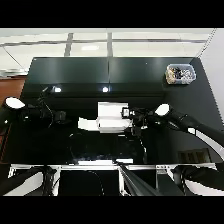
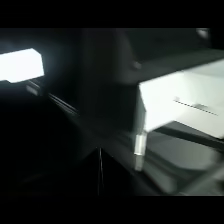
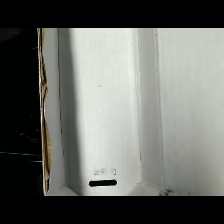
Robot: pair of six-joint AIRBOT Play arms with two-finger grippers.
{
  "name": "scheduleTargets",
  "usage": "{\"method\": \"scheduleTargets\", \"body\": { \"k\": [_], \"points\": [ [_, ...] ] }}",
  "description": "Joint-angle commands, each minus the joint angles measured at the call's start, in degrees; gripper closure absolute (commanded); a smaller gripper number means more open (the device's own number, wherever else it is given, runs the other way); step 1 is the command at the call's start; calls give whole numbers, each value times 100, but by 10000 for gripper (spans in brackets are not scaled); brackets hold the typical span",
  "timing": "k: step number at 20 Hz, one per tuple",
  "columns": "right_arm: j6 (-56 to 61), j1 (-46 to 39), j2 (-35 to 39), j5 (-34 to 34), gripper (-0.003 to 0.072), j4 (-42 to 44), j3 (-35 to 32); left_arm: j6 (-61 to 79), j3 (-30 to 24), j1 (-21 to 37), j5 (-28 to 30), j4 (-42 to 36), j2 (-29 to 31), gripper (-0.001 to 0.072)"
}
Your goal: Fold the box and place the chain.
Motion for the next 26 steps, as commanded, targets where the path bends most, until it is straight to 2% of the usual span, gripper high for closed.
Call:
{"method": "scheduleTargets", "body": {
  "k": [1,4,9,11,15,16,17,18,20,23,26],
  "points": [
    [0,-2,4,7,541,0,7,-323,7,293,-741,-914,-1029,684],
    [0,0,4,7,541,-2,7,-328,7,-219,-197,-1038,-1399,684],
    [0,-2,4,7,541,2,7,-254,17,-1049,162,-1248,-1550,683],
    [2,-2,4,7,541,2,7,61,17,-1108,142,-1569,-1550,683],
    [0,-2,4,7,541,2,7,708,20,-1043,-267,-2192,-1547,664],
    [0,-2,4,7,541,2,7,706,55,-1045,-391,-2184,-1550,480],
    [0,-2,4,7,541,2,7,697,109,-1045,-562,-2199,-1550,208],
    [0,-2,4,7,541,2,7,680,181,-1045,-726,-2197,-1547,126],
    [0,-2,4,7,541,2,7,619,354,-1095,-883,-2170,-1543,126],
    [0,-2,4,7,541,2,7,177,763,-1464,-750,-1912,-1543,132],
    [0,-2,4,7,541,2,7,-922,1388,-1963,-667,-925,-1543,135]
  ]
}}
